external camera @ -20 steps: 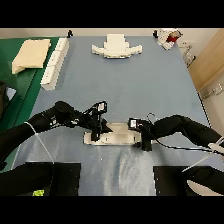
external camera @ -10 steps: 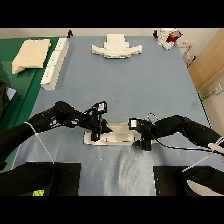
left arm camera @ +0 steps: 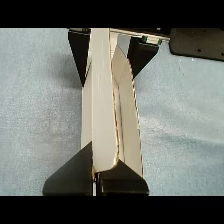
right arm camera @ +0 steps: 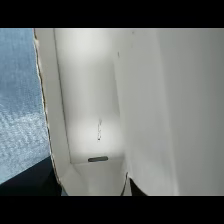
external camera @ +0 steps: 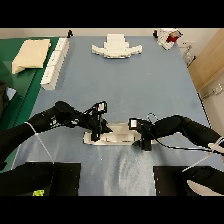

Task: Fold the box.

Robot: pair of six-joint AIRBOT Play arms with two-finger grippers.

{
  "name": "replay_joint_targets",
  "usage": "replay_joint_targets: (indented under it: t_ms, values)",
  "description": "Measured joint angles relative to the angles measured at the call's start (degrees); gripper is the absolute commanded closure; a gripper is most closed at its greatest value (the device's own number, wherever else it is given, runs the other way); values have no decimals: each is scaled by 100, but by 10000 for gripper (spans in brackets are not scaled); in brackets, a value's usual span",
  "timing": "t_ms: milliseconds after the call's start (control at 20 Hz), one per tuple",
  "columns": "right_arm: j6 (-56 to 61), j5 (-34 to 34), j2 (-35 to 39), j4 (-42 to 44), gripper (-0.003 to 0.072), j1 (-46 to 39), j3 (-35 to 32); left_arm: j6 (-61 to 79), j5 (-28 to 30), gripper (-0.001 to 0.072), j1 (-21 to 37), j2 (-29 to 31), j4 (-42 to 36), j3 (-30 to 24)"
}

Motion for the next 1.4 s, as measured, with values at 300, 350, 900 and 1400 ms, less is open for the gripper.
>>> replay_joint_targets:
  t_ms: [300, 350, 900, 1400]
  values:
    - [-2, -44, 0, -13, 235, 0, -9, 2, 2, 697, 0, 0, -2, 0]
    - [-2, -46, 0, -15, 235, 0, -9, 2, 2, 697, 0, 0, -4, 0]
    - [-7, -70, 0, -31, 235, 0, -9, -13, 9, 690, 0, 0, -125, -2]
    - [-13, -94, 0, -31, 235, 2, -11, -977, 4, 92, 153, 221, 0, 2]
